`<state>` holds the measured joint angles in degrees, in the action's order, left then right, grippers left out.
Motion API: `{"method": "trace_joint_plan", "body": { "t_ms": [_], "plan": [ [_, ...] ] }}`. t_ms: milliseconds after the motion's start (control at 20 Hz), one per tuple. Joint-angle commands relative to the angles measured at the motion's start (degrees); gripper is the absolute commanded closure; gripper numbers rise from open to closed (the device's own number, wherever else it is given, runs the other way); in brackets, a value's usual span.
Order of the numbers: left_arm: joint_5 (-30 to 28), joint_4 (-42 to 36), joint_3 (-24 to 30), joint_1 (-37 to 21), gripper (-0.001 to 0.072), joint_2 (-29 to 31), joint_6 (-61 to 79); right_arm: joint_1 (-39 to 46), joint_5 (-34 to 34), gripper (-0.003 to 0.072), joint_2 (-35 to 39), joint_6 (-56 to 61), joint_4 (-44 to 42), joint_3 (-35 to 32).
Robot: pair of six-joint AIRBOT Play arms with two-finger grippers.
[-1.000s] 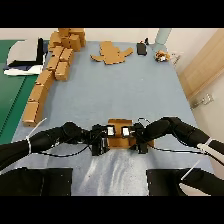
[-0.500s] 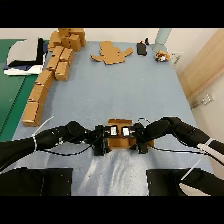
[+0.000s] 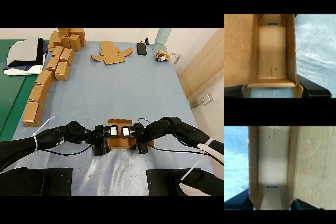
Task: Fold the box.
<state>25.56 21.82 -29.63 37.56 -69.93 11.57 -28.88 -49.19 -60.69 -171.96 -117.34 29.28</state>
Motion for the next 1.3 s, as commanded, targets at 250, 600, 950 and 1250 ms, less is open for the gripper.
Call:
{"method": "trace_joint_plan", "body": {
  "t_ms": [250, 600, 950, 1250],
  "plan": [
    [-0.1, 0.0, -0.1, 0.0, 0.0195, 0.0, 0.0, 0.0, 0.0, 0.021, 0.0, 0.0, 0.0, 0.0],
    [0.0, 0.0, -0.1, 0.0, 0.0194, 0.0, 0.0, 0.0, 0.0, 0.021, 0.0, 0.0, 0.0, 0.0],
    [0.0, 0.0, -0.1, 0.0, 0.0194, 0.0, 0.0, 0.0, 0.0, 0.021, 0.0, 0.0, 0.0, 0.0],
    [0.1, 0.0, -0.1, 0.0, 0.0194, 0.0, 0.0, 0.0, 0.0, 0.021, 0.0, 0.0, 0.0, 0.0]
  ]
}}
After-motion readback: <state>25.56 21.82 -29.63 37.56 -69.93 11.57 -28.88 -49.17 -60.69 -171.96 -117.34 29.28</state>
